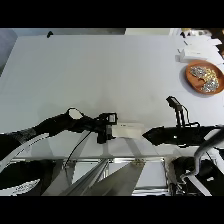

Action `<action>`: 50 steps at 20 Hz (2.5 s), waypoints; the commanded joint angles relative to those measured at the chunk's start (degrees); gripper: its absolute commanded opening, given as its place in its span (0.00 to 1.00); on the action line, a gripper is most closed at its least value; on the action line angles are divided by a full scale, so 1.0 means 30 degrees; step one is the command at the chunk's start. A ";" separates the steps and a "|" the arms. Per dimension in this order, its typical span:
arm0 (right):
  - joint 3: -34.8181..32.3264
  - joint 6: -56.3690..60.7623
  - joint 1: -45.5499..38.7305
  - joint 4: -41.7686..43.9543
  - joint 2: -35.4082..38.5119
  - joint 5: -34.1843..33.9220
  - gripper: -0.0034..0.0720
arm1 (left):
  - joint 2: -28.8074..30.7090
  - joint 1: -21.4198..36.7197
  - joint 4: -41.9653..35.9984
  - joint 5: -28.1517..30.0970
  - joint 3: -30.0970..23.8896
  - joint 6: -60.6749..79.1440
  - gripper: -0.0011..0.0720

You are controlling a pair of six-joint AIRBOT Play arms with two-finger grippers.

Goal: Fold the box and place the chain.

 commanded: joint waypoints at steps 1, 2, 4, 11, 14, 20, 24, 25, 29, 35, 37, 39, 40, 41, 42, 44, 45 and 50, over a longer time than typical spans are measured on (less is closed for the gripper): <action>-0.0284 0.0117 -0.0007 0.0918 -0.0146 -0.0612 0.28 | 0.0000 0.0015 0.0000 0.0000 0.0007 0.0000 0.17; -0.0284 0.0197 -0.0007 0.0874 -0.0146 -0.0459 0.28 | 0.0000 0.0015 0.0000 0.0000 0.0007 0.0000 0.17; -0.0284 0.0291 -0.0007 0.0714 -0.0131 -0.0073 0.28 | 0.0000 0.0015 0.0000 0.0000 0.0007 0.0000 0.17; -0.0845 0.1443 -0.0007 -0.0503 0.1042 0.0058 0.29 | 0.0000 0.0015 0.0000 0.0000 0.0007 0.0000 0.17; -0.1457 0.1399 -0.0539 -0.0386 0.1027 -0.0430 0.29 | 0.0007 0.0015 0.0000 -0.0007 0.0015 -0.0007 0.17; -0.1472 -0.0758 -0.2528 0.1464 0.1027 -0.0342 0.28 | 0.0000 0.0015 0.0000 0.0000 0.0007 0.0000 0.17; -0.1537 -0.1435 -0.2521 0.2914 0.1027 0.0357 0.28 | 0.0000 0.0015 0.0000 0.0000 0.0007 0.0000 0.17; -0.1639 -0.1428 -0.2521 0.2958 0.1027 0.0714 0.28 | 0.0000 0.0015 0.0007 -0.0007 0.0007 0.0000 0.17; -0.2266 -0.1515 -0.2521 0.3140 0.1035 0.0831 0.26 | 0.0000 0.0015 0.0000 0.0000 0.0007 0.0000 0.17; -0.2404 -0.3286 -0.2514 0.4255 0.1027 0.0299 0.08 | 0.0007 0.0015 0.0000 0.0000 0.0007 0.0000 0.17; -0.2404 -0.3949 -0.2514 0.4233 0.1027 0.0240 0.07 | 0.0000 0.0015 0.0007 0.0000 0.0007 0.0000 0.17; -0.2404 -0.4743 -0.2521 0.3716 0.1027 0.0146 0.07 | 0.0007 0.0015 0.0007 0.0000 0.0015 0.0000 0.17; -0.2404 -0.5202 -0.2521 0.3169 0.1013 0.0073 0.07 | 0.0007 0.0015 0.0000 0.0000 0.0007 0.0000 0.17; -0.2404 -0.5289 -0.2521 0.2710 0.0998 0.0022 0.07 | 0.0007 0.0015 0.0007 0.0000 0.0015 0.0000 0.17; -0.2404 -0.5282 -0.2521 0.2586 0.0991 0.0022 0.07 | 0.0000 0.0015 0.0000 0.0000 0.0007 0.0000 0.17; -0.2404 -0.5348 -0.2521 0.2696 0.0991 0.0036 0.07 | 0.0007 0.0015 0.0000 0.0000 0.0007 0.0000 0.17; -0.2404 -0.5224 -0.2521 0.2761 0.0998 0.0299 0.07 | 0.0007 0.0015 0.0000 0.0000 0.0007 0.0000 0.17; -0.2397 -0.4342 -0.3075 0.2674 0.0998 0.0729 0.39 | 0.0000 0.0015 0.0000 0.0000 0.0007 0.0000 0.17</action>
